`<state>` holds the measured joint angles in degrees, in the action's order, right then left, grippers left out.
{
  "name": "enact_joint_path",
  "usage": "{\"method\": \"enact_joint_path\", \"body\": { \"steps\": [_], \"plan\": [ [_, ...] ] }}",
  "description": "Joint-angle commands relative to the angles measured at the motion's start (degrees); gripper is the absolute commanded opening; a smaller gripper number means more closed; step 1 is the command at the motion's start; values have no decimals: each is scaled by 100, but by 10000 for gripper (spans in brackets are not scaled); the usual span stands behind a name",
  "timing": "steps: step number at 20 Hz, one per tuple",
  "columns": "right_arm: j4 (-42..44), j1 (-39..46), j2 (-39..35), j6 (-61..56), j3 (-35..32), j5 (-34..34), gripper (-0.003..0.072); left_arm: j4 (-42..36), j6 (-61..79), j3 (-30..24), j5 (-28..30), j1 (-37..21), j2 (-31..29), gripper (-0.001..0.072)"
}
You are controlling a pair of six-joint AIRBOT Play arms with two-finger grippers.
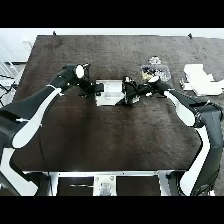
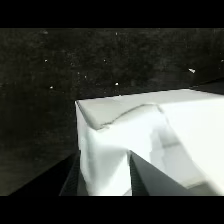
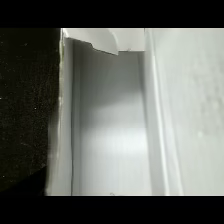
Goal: Fold the box and place the chain.
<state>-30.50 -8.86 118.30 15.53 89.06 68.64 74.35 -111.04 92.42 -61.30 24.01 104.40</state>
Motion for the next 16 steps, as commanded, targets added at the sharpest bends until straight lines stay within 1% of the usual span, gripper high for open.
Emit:
{"method": "enact_joint_path", "body": {
  "steps": [1, 3, 5, 9, 13, 16],
  "plan": [
    [2, -4, 0, -7, -2, 0, 481, 35, -46, 450, -387, 87, 223, 369],
    [2, -4, -2, -7, -2, 0, 481, 186, -146, 807, -629, 125, 343, 370],
    [2, -4, -2, -7, -2, 0, 481, 192, -151, 1036, -756, 142, 400, 370],
    [2, -4, 0, -7, -2, 0, 481, 291, -492, 1220, -992, 214, 568, 369],
    [2, -4, 0, -7, -2, 0, 481, 352, -643, 1561, -1550, 214, 839, 369],
    [2, -4, 0, -7, -2, 0, 481, 525, -739, 1578, -1622, 225, 850, 368]
  ]
}}
